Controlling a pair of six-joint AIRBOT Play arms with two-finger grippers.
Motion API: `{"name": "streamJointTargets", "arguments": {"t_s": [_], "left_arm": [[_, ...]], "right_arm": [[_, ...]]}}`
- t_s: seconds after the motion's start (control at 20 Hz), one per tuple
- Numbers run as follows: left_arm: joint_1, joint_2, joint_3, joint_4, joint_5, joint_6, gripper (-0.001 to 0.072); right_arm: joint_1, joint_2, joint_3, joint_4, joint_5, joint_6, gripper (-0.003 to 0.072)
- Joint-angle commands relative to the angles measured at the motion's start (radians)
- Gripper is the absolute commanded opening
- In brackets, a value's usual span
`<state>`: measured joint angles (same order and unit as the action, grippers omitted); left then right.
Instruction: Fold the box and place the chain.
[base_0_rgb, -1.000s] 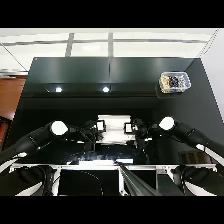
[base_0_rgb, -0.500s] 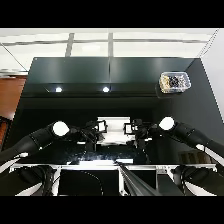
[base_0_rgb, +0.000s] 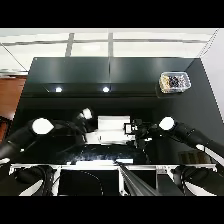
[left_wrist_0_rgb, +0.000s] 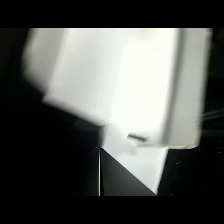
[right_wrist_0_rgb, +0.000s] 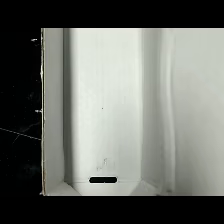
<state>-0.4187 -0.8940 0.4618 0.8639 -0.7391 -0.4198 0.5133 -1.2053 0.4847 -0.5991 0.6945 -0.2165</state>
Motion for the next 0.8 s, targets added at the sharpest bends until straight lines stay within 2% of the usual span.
{"name": "streamJointTargets", "arguments": {"t_s": [0.0, 0.15, 0.25, 0.3, 0.45, 0.6, 0.75], "left_arm": [[0.245, 0.097, 0.001, 0.256, -0.065, -0.555, 0.0026], [0.468, 0.09, -0.013, 0.232, -0.141, -0.794, 0.0026], [0.557, 0.067, -0.05, 0.119, -0.182, -0.958, 0.0026], [0.575, 0.043, -0.069, 0.056, -0.221, -0.958, 0.0026], [0.538, -0.073, -0.101, -0.01, -0.344, -0.94, 0.0025], [0.462, -0.183, -0.105, -0.023, -0.339, -0.922, 0.0026], [0.403, -0.282, -0.105, -0.211, -0.335, -0.733, 0.0025]], "right_arm": [[0.0, 0.0, 0.0, 0.0, 0.001, 0.0, 0.048], [0.0, 0.0, 0.0, 0.0, 0.0, 0.0, 0.048], [0.0, 0.0, 0.0, 0.0, 0.0, 0.0, 0.048], [0.0, 0.0, 0.0, 0.0, 0.0, 0.0, 0.048], [0.0, 0.0, 0.0, 0.0, 0.0, 0.0, 0.048], [0.0, 0.0, 0.0, 0.0, 0.001, 0.0, 0.048], [0.0, 0.0, 0.0, 0.001, 0.001, 0.0, 0.048]]}}
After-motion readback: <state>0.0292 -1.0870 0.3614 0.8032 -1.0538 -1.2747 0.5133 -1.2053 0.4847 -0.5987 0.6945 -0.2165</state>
